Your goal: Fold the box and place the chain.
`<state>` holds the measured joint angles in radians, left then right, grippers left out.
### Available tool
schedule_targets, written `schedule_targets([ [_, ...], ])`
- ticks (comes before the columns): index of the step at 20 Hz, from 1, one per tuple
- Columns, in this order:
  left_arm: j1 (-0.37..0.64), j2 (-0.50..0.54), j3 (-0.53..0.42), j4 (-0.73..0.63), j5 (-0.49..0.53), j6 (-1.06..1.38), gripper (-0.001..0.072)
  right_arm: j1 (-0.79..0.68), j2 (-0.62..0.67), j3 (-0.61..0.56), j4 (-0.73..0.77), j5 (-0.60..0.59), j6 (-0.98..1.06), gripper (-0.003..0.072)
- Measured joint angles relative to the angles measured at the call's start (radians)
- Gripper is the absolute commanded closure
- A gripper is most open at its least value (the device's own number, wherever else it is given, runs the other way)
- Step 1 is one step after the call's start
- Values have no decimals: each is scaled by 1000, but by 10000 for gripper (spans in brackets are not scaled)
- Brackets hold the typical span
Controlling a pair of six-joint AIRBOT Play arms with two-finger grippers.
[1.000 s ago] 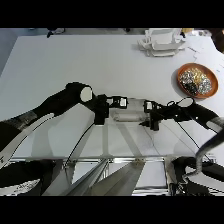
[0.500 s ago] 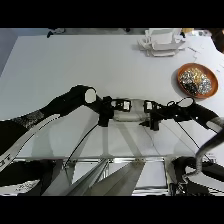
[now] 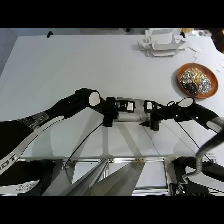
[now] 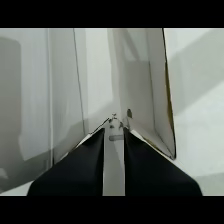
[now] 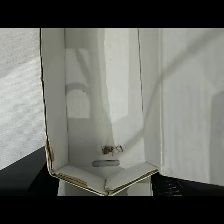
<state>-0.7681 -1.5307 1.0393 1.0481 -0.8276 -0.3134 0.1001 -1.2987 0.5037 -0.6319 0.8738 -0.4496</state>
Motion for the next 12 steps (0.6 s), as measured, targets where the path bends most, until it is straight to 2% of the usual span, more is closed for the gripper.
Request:
schedule_targets([
  [1, -3, 0, 0, 0, 8, 0, 510, 0, 0, 0, 0, 0, 0, 305],
  [2, -6, -1, 0, -1, 16, 0, 349, 0, 0, 0, 0, 0, 0, 305],
  [3, -9, -1, 0, -5, 19, 0, 225, 0, 0, 0, 0, 0, 0, 305],
  [4, -12, -1, 0, -5, 19, -1, 202, 0, 0, 0, 0, 0, 0, 305],
  [7, -17, -1, 0, -5, 23, -1, 203, 0, 0, 0, 0, 0, 0, 305],
  [8, -18, -1, 0, -5, 21, -1, 216, 0, 0, 0, 0, 0, 0, 305],
  [9, -18, 1, 0, -4, 13, -1, 287, 0, 0, 0, 0, 0, 0, 305],
  [11, -15, 15, 0, -1, -16, -2, 603, 0, 0, 0, 0, 0, -3, 305],
  [12, -11, 29, 0, 0, -41, -9, 700, 0, 0, 0, 0, 0, -3, 305],
])
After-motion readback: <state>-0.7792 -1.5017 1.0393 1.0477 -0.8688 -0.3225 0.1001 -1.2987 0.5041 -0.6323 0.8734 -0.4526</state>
